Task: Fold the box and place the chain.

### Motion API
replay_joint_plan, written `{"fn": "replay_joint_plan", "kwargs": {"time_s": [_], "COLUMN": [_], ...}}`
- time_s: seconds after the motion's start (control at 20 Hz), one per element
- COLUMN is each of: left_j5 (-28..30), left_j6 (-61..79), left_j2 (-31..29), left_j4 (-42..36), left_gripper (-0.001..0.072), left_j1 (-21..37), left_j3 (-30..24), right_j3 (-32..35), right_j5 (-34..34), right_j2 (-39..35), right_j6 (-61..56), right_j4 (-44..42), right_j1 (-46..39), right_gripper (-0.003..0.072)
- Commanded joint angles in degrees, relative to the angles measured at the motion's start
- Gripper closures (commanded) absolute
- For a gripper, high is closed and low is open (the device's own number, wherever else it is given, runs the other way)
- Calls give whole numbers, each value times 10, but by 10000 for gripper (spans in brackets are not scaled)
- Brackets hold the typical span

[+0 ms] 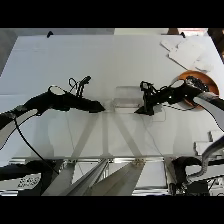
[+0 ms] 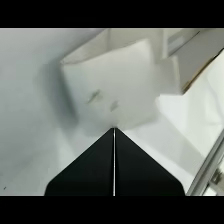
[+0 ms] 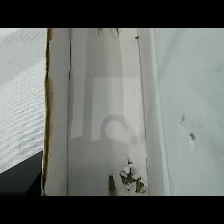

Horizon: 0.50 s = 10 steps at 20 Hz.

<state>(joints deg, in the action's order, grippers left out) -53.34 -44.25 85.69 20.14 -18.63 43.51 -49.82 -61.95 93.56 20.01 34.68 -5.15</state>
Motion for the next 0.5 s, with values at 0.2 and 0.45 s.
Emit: {"fn": "replay_joint_plan", "kwargs": {"time_s": [0.2, 0.45], "left_j5": [-17, -8], "left_j6": [33, 8], "left_j2": [-4, -30], "left_j4": [-49, 12], "left_gripper": [709, 709], "left_j1": [1, 31], "left_j3": [-3, -3], "right_j3": [0, 0], "right_j5": [0, -1], "right_j2": [0, 0], "right_j6": [0, 0], "right_j4": [0, 0], "right_j1": [0, 0], "right_gripper": [186, 186]}}
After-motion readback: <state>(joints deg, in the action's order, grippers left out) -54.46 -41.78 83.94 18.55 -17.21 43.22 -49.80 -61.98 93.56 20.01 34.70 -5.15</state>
